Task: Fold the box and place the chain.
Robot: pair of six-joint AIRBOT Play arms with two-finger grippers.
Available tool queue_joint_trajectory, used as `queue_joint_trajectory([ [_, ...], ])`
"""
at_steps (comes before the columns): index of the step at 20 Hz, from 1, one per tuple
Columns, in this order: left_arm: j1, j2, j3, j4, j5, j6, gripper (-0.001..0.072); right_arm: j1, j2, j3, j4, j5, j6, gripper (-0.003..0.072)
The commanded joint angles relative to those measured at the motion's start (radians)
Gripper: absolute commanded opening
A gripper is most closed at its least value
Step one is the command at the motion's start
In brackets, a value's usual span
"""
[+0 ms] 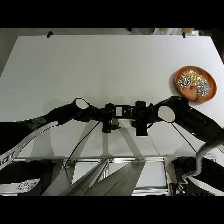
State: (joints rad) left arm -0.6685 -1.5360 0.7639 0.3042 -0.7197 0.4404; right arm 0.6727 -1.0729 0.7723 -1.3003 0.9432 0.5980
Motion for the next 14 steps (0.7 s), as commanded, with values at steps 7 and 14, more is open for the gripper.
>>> queue_joint_trajectory([
  [7, 0.000, 0.001, 0.000, 0.002, -0.003, 0.002, 0.0150, 0.000, 0.028, 0.000, -0.006, -0.035, 0.005, 0.0094],
  [14, 0.000, 0.001, 0.000, 0.002, -0.003, 0.002, 0.0150, 0.000, -0.007, -0.001, -0.005, -0.040, 0.008, 0.0094],
])
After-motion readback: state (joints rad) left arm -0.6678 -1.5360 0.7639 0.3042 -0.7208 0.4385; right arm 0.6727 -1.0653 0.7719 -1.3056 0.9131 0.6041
